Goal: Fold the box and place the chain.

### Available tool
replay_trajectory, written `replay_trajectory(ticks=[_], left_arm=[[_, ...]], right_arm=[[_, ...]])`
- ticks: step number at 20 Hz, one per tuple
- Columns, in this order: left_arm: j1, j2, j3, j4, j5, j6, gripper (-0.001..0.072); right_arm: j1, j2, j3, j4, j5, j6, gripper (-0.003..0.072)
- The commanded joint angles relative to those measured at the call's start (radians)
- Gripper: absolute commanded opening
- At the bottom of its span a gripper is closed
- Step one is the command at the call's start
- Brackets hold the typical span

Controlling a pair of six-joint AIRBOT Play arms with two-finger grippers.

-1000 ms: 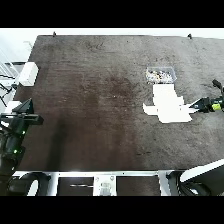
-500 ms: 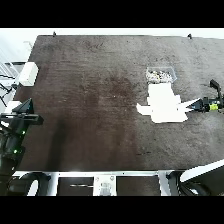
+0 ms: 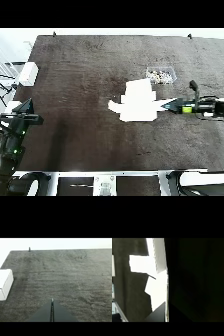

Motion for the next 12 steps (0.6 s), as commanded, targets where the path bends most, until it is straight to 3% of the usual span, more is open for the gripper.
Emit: replay_trajectory(ticks=[1,3,6,8,12], left_arm=[[0.001,0.0,0.0,0.0,0.0,0.0,0.0018],[0.001,0.0,0.0,0.0,0.0,0.0,0.0018],[0.001,0.0,0.0,0.0,0.0,0.0,0.0019],[0.001,0.0,0.0,0.0,0.0,0.0,0.0018],[0.001,0.0,0.0,0.0,-0.001,0.0,0.0018]], right_arm=[[0.196,0.133,-0.161,0.235,-0.187,-0.001,0.0006],[0.34,0.138,-0.148,0.335,-0.252,-0.001,0.0007],[0.534,0.132,-0.101,0.332,-0.444,0.006,0.0007],[0.573,0.112,-0.076,0.332,-0.541,0.015,0.0007],[0.569,0.016,-0.013,0.301,-0.554,0.026,0.0007]])
